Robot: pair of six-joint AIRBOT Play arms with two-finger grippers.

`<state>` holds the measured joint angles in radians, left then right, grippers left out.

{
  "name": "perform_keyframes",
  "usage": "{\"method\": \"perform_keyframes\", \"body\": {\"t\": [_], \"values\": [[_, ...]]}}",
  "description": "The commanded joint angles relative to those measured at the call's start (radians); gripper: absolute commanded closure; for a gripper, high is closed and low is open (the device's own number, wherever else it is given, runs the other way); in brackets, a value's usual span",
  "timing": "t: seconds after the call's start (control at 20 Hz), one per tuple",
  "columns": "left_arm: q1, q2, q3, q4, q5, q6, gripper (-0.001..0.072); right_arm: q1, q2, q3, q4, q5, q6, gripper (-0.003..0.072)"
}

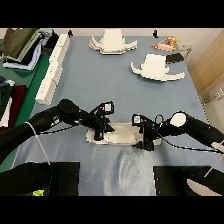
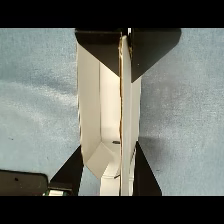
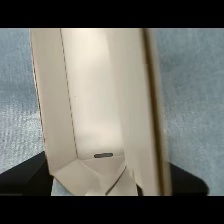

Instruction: Fold the box.

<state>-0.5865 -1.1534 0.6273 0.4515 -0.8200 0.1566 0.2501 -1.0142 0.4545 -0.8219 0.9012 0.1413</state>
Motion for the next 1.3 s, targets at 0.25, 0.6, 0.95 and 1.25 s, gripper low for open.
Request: {"method": "perform_keyframes", "body": {"t": [0.25, 0.6, 0.95, 1.25], "values": [[0.0, 0.0, 0.001, 0.0, 0.0, 0.0, 0.0694, -0.001, -0.002, -0.015, -0.012, -0.038, -0.021, -0.001], [0.0, 0.0, 0.001, 0.0, 0.0, 0.0, 0.0695, -0.001, -0.001, -0.036, 0.029, -0.076, -0.145, -0.0009], [0.0, 0.0, 0.001, 0.0, 0.0, 0.0, 0.0694, -0.001, -0.001, -0.047, 0.058, -0.091, -0.177, 0.0123], [0.0, 0.0, 0.001, 0.0, 0.0, 0.0, 0.0694, -0.001, 0.0, -0.078, 0.071, -0.118, -0.177, 0.0131]]}}
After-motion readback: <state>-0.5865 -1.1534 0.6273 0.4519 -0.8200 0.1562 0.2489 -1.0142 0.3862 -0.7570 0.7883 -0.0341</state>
